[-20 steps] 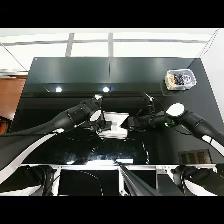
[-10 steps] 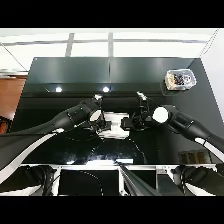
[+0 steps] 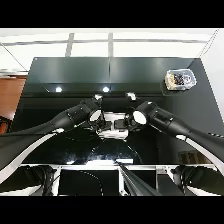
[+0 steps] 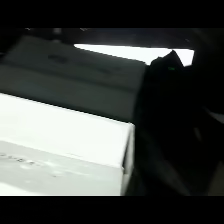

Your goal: Fold the box and place the chain.

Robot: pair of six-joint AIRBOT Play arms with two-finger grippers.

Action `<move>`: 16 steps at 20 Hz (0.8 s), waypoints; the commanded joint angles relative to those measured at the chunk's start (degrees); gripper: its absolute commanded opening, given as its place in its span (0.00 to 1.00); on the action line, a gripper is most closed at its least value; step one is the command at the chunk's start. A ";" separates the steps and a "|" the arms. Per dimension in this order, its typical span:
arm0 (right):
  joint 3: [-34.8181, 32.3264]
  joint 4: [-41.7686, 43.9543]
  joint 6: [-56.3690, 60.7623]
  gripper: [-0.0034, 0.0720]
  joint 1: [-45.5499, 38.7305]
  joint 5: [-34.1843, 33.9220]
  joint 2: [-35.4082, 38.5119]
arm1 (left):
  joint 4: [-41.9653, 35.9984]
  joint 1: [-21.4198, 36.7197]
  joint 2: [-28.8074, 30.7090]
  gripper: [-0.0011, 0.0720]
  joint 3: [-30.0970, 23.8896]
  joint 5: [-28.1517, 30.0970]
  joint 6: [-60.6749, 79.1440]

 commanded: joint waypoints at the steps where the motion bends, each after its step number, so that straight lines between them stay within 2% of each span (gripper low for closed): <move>1: 1.84 -5.53 8.24 0.53 3.06 4.22 -2.54 | 0.02 0.04 -0.02 0.06 0.04 -0.85 0.07; 13: 1.86 -4.96 8.90 0.52 3.54 4.13 -5.03 | 0.00 0.04 -0.02 0.06 0.04 -0.92 0.02; 14: 1.86 -5.01 8.85 0.34 3.54 4.09 -5.05 | 0.00 0.04 -0.02 0.06 0.04 -0.90 0.02; 15: 1.86 -5.01 8.87 0.27 3.54 3.69 -5.05 | 0.00 0.04 -0.02 0.06 0.04 -0.87 0.02; 16: 1.86 -5.01 8.87 0.12 3.54 3.39 -5.05 | 0.00 0.04 -0.02 0.06 0.04 -0.87 0.02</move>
